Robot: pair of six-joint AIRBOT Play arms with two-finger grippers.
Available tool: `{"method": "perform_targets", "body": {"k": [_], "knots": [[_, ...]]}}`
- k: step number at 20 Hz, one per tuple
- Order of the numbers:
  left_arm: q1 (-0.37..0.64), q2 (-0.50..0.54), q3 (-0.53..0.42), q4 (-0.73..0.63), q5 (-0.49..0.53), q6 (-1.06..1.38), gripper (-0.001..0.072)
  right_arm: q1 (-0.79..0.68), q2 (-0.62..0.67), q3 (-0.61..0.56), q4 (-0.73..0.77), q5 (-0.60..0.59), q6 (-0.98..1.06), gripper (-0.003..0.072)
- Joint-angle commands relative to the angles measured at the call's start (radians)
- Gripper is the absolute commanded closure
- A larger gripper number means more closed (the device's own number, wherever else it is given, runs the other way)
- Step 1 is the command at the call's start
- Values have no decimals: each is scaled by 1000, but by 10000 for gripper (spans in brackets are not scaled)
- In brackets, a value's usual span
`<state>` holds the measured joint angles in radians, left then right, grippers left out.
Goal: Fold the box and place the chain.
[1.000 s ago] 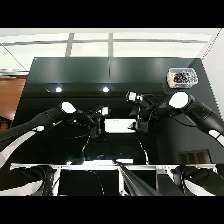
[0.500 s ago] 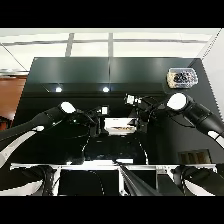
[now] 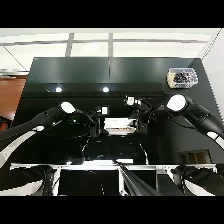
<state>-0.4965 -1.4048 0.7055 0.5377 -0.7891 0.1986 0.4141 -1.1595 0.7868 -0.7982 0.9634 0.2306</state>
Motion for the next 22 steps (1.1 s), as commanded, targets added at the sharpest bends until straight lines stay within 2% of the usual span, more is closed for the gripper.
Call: {"method": "perform_targets", "body": {"k": [1, 22], "knots": [[0, 0, 1, 0, -1, 0, 355, 1, -2, -4, 1, 0, 0, 389], [0, 0, 1, 0, -1, 0, 355, 24, -5, -4, -8, -11, 0, 390]]}}
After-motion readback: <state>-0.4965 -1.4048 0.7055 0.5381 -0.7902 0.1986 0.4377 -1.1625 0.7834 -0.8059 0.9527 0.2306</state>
